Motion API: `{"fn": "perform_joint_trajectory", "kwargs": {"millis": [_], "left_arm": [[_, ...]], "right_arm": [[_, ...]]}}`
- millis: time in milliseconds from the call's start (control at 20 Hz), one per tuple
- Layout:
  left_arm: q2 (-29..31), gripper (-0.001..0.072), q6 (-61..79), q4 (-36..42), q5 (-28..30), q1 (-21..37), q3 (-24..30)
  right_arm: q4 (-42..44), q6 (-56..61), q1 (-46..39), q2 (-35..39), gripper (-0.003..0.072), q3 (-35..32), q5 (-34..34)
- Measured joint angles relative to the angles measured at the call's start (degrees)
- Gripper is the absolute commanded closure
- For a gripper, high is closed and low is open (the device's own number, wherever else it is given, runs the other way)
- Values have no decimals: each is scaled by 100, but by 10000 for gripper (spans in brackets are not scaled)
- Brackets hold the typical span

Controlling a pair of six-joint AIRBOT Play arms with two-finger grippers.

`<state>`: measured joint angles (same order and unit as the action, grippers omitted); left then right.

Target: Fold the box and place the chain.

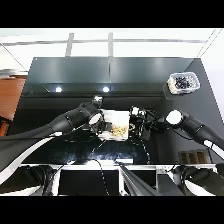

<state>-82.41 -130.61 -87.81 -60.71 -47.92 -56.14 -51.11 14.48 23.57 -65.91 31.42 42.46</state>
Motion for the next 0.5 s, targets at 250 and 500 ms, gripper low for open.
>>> {"fn": "perform_joint_trajectory", "kwargs": {"millis": [250, 500], "left_arm": [[0, 680, 2, 0, 0, 0, 0], [0, 679, 13, 0, 0, 0, 0]], "right_arm": [[11, -20, 330, -94, -4, 2, -496], [7, 2, 492, -160, -4, 0, -708]]}}
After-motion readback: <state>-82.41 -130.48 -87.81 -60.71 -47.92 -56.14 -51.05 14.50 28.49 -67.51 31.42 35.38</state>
